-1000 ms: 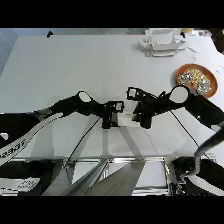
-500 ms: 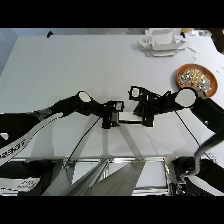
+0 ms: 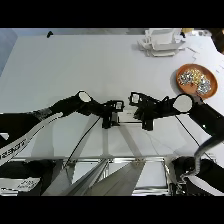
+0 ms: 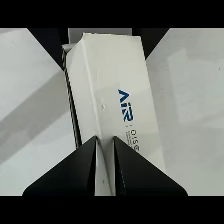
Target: Fold the box and place the chain.
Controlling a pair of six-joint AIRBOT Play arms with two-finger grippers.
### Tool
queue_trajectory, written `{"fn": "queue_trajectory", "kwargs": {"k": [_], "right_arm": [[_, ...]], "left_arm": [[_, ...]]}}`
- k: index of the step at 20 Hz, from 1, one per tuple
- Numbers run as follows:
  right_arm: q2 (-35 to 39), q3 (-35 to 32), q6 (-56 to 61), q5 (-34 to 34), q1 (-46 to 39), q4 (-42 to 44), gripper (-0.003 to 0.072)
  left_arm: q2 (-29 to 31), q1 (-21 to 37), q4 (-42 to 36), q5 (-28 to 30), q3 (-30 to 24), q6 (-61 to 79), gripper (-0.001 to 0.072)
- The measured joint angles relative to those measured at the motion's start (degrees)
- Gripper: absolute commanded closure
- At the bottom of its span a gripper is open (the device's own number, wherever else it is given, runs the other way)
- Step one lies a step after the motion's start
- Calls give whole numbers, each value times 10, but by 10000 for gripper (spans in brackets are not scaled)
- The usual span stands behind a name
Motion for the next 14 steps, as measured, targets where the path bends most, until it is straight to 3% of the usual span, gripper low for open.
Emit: {"fn": "queue_trajectory", "kwargs": {"k": [14], "right_arm": [[0, -8, 0, -8, -1, 52, 570]], "left_arm": [[0, 0, 2, -2, 0, 1, 679]]}}
